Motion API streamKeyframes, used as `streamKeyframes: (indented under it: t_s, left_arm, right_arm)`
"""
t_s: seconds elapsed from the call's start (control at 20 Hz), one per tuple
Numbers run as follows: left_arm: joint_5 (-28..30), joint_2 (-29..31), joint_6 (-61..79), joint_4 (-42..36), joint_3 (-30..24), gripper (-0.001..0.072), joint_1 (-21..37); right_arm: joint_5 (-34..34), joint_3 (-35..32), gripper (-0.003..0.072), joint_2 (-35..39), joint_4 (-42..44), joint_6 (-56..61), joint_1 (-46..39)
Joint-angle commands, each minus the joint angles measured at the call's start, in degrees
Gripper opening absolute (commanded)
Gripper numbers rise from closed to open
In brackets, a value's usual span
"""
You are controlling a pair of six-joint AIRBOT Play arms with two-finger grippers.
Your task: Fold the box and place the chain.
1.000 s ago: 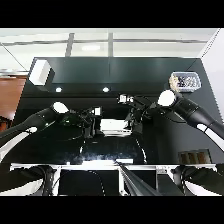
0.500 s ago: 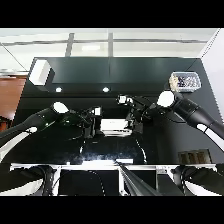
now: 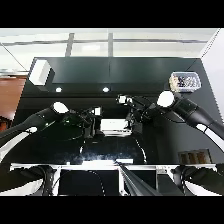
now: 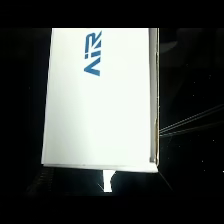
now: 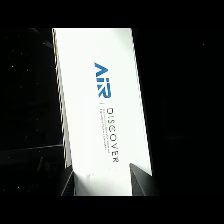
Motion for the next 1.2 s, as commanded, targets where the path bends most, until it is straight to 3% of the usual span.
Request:
streamKeyframes:
  t_s: [0.0,0.3,0.4,0.55,1.15]
  left_arm:
    - [0.00,-0.02,0.04,0.04,0.04,0.0502,0.00]
    - [0.00,-0.02,0.04,0.02,0.04,0.0502,0.00]
    - [0.00,-0.02,0.04,0.02,0.04,0.0502,0.00]
    - [0.00,-0.02,0.04,0.02,0.04,0.0501,0.00]
    - [0.00,-0.02,0.04,0.04,0.02,0.0501,0.00]
  right_arm:
    - [-0.59,0.02,0.0381,0.00,0.63,0.00,0.07]
    - [-0.15,0.02,0.0383,0.02,0.61,0.00,0.04]
    - [-0.37,0.02,0.0528,0.02,0.61,0.02,0.00]
    - [0.15,0.02,0.0492,0.02,0.63,0.02,0.02]
    - [0.22,0.02,0.0486,0.02,-1.31,0.02,0.87]
